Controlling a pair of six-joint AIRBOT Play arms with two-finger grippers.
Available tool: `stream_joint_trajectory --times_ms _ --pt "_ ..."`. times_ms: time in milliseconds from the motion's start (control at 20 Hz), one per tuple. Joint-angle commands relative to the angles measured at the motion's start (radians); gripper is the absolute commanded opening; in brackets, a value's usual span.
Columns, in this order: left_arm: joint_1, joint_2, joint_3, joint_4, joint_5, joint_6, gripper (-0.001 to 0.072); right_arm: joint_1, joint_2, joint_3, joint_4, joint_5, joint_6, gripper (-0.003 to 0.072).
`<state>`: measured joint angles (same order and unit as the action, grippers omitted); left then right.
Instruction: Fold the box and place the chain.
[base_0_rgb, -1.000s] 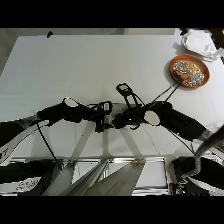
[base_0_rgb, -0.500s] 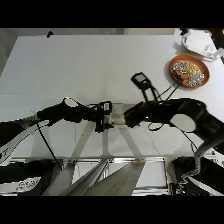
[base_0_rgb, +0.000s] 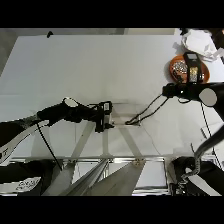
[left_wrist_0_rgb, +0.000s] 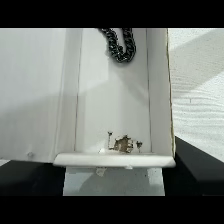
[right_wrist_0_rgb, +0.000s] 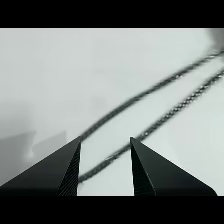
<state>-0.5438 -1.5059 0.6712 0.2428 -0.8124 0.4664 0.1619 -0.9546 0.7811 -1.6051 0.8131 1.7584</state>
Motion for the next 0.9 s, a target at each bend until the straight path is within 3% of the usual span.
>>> stream_joint_trajectory --times_ms 0,150,450,850 --pt "0.0 0.0 0.0 0.0 0.0 0.0 0.0325 -0.148 -0.13 0.001 -0.039 -0.143 0.057 0.0339" --pt "0.0 0.0 0.0 0.0 0.0 0.0 0.0325 -0.176 -0.241 0.013 -0.04 -0.236 0.101 0.0315" --pt "0.0 0.0 0.0 0.0 0.0 0.0 0.0325 -0.186 -0.428 0.128 -0.048 -0.247 0.162 0.0295" --pt "0.0 0.0 0.0 0.0 0.0 0.0 0.0326 -0.201 -0.528 0.139 -0.046 -0.314 0.237 0.0291"
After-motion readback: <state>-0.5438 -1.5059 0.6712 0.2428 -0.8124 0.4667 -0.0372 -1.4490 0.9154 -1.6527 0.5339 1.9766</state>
